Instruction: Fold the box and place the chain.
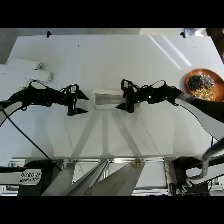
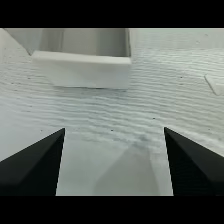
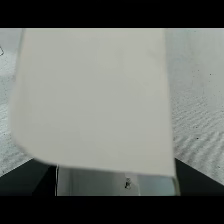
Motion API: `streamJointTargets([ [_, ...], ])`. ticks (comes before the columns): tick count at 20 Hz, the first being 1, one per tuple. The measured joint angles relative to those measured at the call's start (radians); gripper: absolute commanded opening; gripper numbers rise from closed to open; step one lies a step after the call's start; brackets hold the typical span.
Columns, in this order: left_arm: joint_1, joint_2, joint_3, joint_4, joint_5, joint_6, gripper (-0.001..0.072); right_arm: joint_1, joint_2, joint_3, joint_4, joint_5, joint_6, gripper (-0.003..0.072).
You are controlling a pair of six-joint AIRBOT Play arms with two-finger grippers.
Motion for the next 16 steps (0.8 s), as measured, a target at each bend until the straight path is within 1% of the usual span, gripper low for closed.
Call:
streamJointTargets([
  [4,-0.007,-0.056,0.103,-0.014,-0.053,0.027,0.0695,0.0,0.0,0.0,0.0,0.0,0.0,0.0414],
  [8,-0.039,-0.086,0.176,-0.02,-0.086,0.018,0.0696,0.0,0.0,0.0,0.0,0.0,0.0,0.0414],
  [11,-0.066,-0.103,0.2,-0.019,-0.102,-0.004,0.0696,0.0,0.0,0.0,0.0,0.0,0.0,0.0414],
  [16,-0.091,-0.116,0.212,-0.007,-0.126,-0.026,0.0695,-0.001,0.0,0.0,-0.004,0.004,-0.003,0.0414],
])
